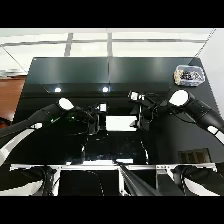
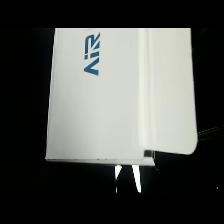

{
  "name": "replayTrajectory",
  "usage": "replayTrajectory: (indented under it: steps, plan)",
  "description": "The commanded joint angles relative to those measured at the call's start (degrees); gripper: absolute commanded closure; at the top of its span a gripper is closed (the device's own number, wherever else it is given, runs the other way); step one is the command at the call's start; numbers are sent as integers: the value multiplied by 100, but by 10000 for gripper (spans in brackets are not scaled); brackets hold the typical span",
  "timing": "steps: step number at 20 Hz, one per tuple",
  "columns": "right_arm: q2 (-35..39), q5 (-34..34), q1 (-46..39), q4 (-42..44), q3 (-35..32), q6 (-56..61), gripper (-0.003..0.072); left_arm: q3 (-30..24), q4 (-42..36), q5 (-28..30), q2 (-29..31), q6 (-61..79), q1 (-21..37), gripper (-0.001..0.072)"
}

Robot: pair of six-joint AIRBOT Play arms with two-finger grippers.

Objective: Fold the box and place the chain.

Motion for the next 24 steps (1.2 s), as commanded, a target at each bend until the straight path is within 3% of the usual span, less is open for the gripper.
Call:
replayTrajectory:
  steps: [1, 3, 4, 9, 10, 11, 24]
  plan:
    - [-24, -35, 24, 31, 0, -4, 210, 2, 2, 0, -4, 2, 0, 308]
    - [-24, -7, 24, 208, 0, -2, 211, 2, 2, 0, -4, 2, 0, 308]
    - [-22, 20, 22, 308, 0, 0, 278, 2, 2, 0, -4, 2, 0, 308]
    - [-22, 92, 22, 345, 0, 24, 293, 2, 2, 0, -4, 2, 0, 308]
    - [-22, 94, 22, 343, 0, 24, 492, 2, 2, 0, -4, 2, 0, 308]
    - [-22, 90, 24, 339, 0, 22, 513, 2, 2, 0, -4, 2, 0, 308]
    - [-24, 149, 24, 35, -2, 24, 512, 2, 2, 0, -4, 2, 0, 308]
